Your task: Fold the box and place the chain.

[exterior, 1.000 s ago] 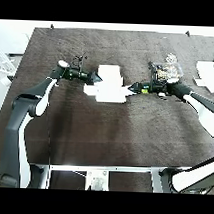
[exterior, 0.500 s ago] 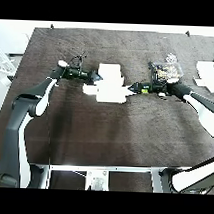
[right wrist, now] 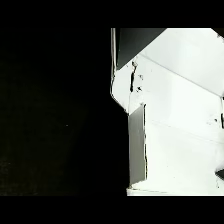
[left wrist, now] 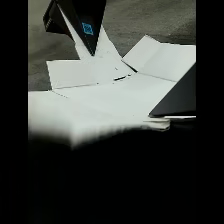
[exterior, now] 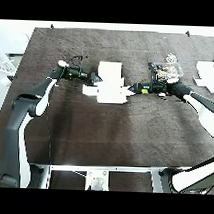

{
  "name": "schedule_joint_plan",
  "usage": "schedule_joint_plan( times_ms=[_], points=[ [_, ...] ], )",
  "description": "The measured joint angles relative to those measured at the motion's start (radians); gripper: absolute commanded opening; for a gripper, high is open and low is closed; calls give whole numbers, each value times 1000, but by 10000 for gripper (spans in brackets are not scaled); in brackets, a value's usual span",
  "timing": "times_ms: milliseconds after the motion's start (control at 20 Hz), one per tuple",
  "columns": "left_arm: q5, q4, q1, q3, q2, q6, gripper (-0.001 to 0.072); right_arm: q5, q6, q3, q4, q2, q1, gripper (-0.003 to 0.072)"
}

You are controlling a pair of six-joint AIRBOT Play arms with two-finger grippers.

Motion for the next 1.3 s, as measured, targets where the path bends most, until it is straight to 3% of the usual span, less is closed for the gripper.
schedule_joint_plan(
  times_ms=[50,100,150,200,450,700,1300],
  points=[
    [0,0,0,0,0,10,20,0,0,0,0,0,0,7],
    [0,0,0,0,0,22,20,0,0,0,-1,0,0,76],
    [-1,0,0,0,0,34,19,0,-2,0,-1,0,0,195],
    [-1,3,0,0,0,52,19,1,-9,0,-4,0,-2,228],
    [-58,-44,1,0,1,243,15,1,-48,1,7,15,-71,228],
    [-132,-84,0,-11,6,492,14,0,-128,2,116,27,-169,225],
    [-86,-206,1,-164,47,978,14,-19,-225,-4,181,-18,-151,225]
  ],
)
